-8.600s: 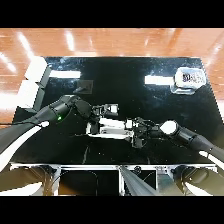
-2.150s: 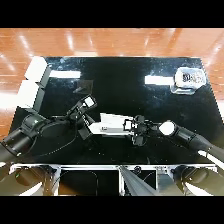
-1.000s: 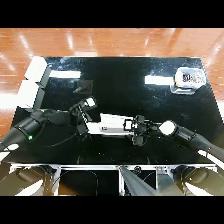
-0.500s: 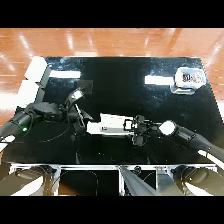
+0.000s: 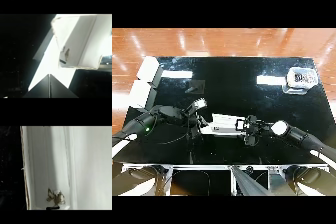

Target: Fold the box and place the chain.

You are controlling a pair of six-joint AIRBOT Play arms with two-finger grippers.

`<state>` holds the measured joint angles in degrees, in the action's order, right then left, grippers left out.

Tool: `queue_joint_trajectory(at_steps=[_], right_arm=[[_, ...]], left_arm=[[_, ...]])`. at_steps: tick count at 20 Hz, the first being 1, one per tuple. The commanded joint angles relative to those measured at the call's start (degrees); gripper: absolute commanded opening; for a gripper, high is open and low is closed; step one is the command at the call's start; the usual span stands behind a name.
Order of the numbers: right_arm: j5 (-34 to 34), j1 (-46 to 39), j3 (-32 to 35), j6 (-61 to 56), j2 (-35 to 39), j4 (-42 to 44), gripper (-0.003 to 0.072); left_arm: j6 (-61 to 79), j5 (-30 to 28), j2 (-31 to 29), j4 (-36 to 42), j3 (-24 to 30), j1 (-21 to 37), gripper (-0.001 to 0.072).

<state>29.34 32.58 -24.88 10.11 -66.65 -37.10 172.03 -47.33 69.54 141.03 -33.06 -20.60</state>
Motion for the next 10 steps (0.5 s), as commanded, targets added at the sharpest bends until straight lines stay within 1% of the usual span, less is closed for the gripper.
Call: queue_joint_trajectory(at_steps=[1, 3, 5, 7, 10], right_arm=[[0.02, 0.04, 0.02, -0.02, -0.04, 0.00, 0.0499], [0.02, 0.04, 0.00, -0.02, -0.04, 0.00, 0.0499], [0.02, 0.04, 0.02, -0.02, -0.07, 0.00, 0.0499], [0.02, 0.04, 0.00, -0.02, -0.04, 0.00, 0.0499], [0.02, 0.04, 0.00, -0.02, -0.04, 0.00, 0.0499]], left_arm=[[0.04, 1.18, 0.42, -0.42, -0.02, -1.95, 0.0020], [0.04, 2.89, 0.42, -0.44, -0.02, -3.45, 0.0020], [0.04, 2.73, 0.39, -1.44, -0.02, -3.89, 0.0020], [0.02, 2.25, 0.37, -5.35, -0.02, -2.95, 0.0020], [0.04, 4.68, 0.37, -6.21, -0.02, -0.98, 0.0020]])
